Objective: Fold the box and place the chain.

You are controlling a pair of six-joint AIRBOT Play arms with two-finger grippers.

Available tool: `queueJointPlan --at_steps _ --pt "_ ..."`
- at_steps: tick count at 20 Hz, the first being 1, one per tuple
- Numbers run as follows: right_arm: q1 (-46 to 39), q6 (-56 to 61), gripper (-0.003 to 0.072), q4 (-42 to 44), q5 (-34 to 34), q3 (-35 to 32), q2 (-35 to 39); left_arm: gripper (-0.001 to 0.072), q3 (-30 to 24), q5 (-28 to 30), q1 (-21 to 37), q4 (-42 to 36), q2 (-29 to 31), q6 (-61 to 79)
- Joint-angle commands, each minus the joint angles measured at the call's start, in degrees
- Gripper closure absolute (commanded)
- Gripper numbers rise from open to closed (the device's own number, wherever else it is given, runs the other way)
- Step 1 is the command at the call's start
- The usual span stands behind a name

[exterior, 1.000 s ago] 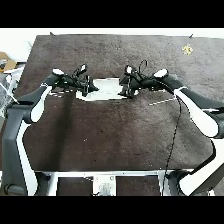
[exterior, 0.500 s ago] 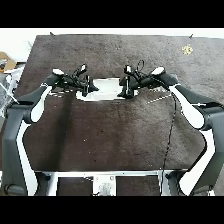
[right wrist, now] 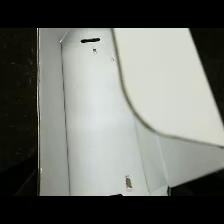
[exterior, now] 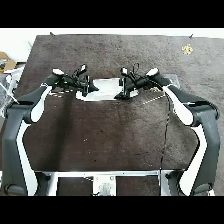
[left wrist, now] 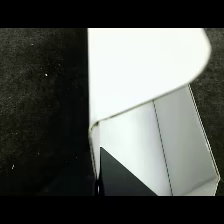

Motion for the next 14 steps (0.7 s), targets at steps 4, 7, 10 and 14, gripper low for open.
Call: queueJointPlan --at_steps 4,7,10,14 --pt "0.17 0.74 0.001 -0.2 1.22 0.68 -2.01 0.0698 0.07 0.02 -0.04 0.0 0.0 0.0" --pt "0.17 0.76 0.001 -0.37 1.77 0.68 -2.14 0.0698 0.07 0.02 -0.04 -0.02 0.0 0.0" --pt "0.2 0.76 0.0011 -0.35 1.6 0.68 -2.14 0.0698 0.07 0.02 -0.04 -0.02 0.0 0.0" --pt "0.26 0.72 0.0011 -0.44 1.53 0.68 -2.25 0.0698 0.07 0.04 -0.04 -0.02 0.0 0.0"
